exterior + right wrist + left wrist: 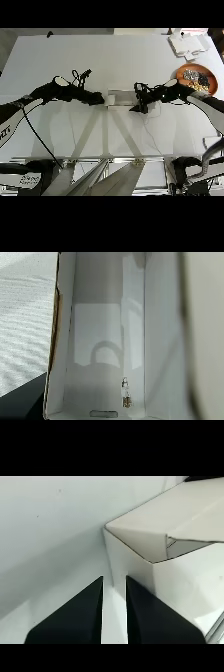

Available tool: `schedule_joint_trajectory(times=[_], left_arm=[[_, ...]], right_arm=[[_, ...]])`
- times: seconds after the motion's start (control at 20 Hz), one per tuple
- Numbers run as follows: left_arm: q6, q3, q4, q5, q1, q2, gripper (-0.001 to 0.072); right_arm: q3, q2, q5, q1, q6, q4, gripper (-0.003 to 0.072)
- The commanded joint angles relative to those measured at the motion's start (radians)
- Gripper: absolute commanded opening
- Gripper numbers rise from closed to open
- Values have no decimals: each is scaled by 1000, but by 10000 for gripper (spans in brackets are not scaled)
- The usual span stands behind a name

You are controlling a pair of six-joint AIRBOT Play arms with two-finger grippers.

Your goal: Fold the box and place the chain.

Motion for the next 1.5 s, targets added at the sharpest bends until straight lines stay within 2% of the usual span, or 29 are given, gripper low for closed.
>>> schedule_joint_trajectory(times=[0.0,0.05,0.25,0.6,0.85,1.2,1.45], left_arm=[[14,0,-24,4,6,0,297],[14,0,-24,-6,14,0,336],[48,0,-31,-73,43,0,336],[63,0,-31,-79,44,0,335],[89,0,-39,-133,44,0,335],[155,0,-148,-134,44,-1,334],[155,0,-151,-101,41,-2,342]], right_arm=[[0,0,0,0,0,0,423],[0,0,0,0,0,0,423],[0,0,0,0,0,0,423],[0,0,0,0,0,0,423],[0,0,0,0,0,0,423],[0,0,0,0,0,0,423],[0,0,0,0,0,0,423]])
